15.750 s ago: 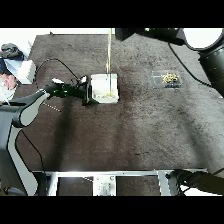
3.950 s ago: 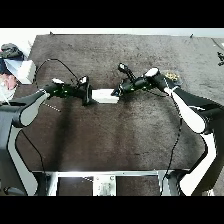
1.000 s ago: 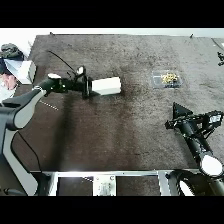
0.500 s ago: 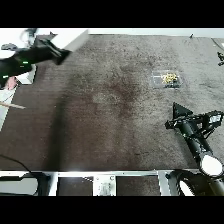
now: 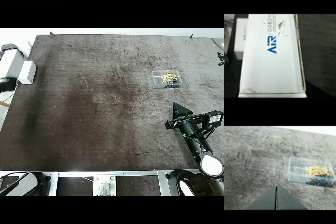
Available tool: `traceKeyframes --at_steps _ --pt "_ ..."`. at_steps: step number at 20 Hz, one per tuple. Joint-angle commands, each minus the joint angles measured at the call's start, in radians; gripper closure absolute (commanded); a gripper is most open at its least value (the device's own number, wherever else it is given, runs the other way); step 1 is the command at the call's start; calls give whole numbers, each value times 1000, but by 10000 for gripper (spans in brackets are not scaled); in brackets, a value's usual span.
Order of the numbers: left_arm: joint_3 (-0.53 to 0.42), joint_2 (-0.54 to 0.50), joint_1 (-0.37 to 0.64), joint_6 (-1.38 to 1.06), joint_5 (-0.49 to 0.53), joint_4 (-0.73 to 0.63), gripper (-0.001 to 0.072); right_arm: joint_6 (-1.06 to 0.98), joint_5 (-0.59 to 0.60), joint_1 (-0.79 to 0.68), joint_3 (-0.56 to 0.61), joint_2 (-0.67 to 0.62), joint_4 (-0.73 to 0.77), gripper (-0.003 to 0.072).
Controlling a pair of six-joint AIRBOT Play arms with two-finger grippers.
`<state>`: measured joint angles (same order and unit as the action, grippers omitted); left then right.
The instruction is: Fold the box and place the chain.
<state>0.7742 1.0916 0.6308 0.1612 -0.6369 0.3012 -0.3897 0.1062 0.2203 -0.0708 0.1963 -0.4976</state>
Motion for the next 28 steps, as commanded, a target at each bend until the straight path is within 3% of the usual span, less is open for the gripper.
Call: traceKeyframes --at_steps 1,3,9,13,16,25,26,27,28 --pt "-126 -31 154 14 -6 108 704 0 0 1 0 -1 0 671" --pt "-149 -24 156 14 21 214 703 0 -1 1 0 -1 0 671" --pt "-182 48 155 -64 46 208 702 0 -1 1 0 -1 0 671" --pt "-117 161 155 -108 5 209 702 0 -1 1 0 -1 0 671" --pt "-75 225 155 -111 38 213 702 0 0 1 0 -1 0 671" --pt "-51 299 155 -174 16 217 698 0 0 1 0 -1 0 671" --pt "-51 298 155 -177 16 217 651 0 0 1 0 -1 0 671" --pt "-51 298 155 -188 17 217 314 0 0 1 0 -1 0 671" --pt "-51 298 155 -189 27 217 93 0 0 1 0 -1 0 671"
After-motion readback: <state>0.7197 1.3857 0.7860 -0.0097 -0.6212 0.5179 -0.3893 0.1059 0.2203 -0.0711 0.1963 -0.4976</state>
